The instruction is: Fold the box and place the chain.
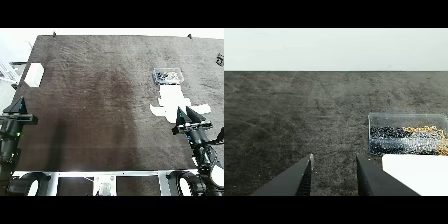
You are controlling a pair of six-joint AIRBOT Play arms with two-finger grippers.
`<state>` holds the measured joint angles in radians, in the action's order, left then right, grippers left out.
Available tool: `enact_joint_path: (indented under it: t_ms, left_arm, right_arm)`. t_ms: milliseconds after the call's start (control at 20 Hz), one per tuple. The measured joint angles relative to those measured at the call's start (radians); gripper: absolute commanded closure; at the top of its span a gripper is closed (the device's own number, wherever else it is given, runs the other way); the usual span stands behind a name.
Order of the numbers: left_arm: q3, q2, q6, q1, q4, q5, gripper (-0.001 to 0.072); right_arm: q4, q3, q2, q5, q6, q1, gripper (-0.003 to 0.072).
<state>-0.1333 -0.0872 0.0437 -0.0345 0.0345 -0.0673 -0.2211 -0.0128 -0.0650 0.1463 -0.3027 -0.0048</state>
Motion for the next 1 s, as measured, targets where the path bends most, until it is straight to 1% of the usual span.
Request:
enact_joint_path:
  t_ms: [200,250,300,400,500,550,600,700,750,800,900,950,1000]
  left_arm:
    - [0.0,0.0,0.0,0.0,0.0,0.0,0.0687]
    - [0.0,0.0,0.0,0.0,0.0,0.0,0.0687]
    - [0.0,0.0,0.0,0.0,0.0,0.0,0.0687]
    - [0.0,0.0,0.0,0.0,0.0,0.0,0.0687]
    - [0.0,0.0,0.0,0.0,0.0,0.0,0.0687]
    - [0.0,0.0,0.0,0.0,0.0,0.0,0.0687]
    - [0.0,0.0,0.0,0.0,0.0,0.0,0.0687]
    - [0.0,0.0,0.0,0.0,0.0,0.0,0.0687]
    - [0.0,0.0,0.0,0.0,0.0,0.0,0.0687]
    - [0.0,0.0,0.0,0.0,0.0,0.0,0.0687]
    - [0.0,0.0,0.0,0.0,0.0,0.0,0.0687]
    - [0.0,0.0,0.0,0.0,0.0,0.0,0.0687]
    - [0.0,0.0,0.0,0.0,0.0,0.0,0.0687]
  right_arm:
    - [0.0,0.0,0.0,0.0,0.0,0.0,0.0348]
    - [0.0,0.001,0.0,0.001,0.0,0.0,0.0289]
    - [0.001,0.007,0.0,0.001,0.001,0.0,0.0195]
    - [0.0,0.037,0.002,-0.002,0.036,0.0,0.0202]
    - [0.0,0.09,0.027,-0.045,0.074,-0.01,0.0252]
    - [0.0,0.125,0.055,-0.071,0.094,-0.021,0.0255]
    - [0.0,0.16,0.092,-0.088,0.113,-0.038,0.0254]
    - [-0.004,0.243,0.204,-0.098,0.143,-0.09,0.0252]
    - [-0.007,0.292,0.28,-0.081,0.154,-0.128,0.0254]
    - [-0.007,0.34,0.359,-0.049,0.159,-0.171,0.0283]
    - [-0.029,0.45,0.541,0.084,0.14,-0.29,0.0281]
    - [-0.069,0.51,0.635,0.183,0.091,-0.364,0.028]
    - [-0.132,0.579,0.732,0.309,0.018,-0.453,0.028]
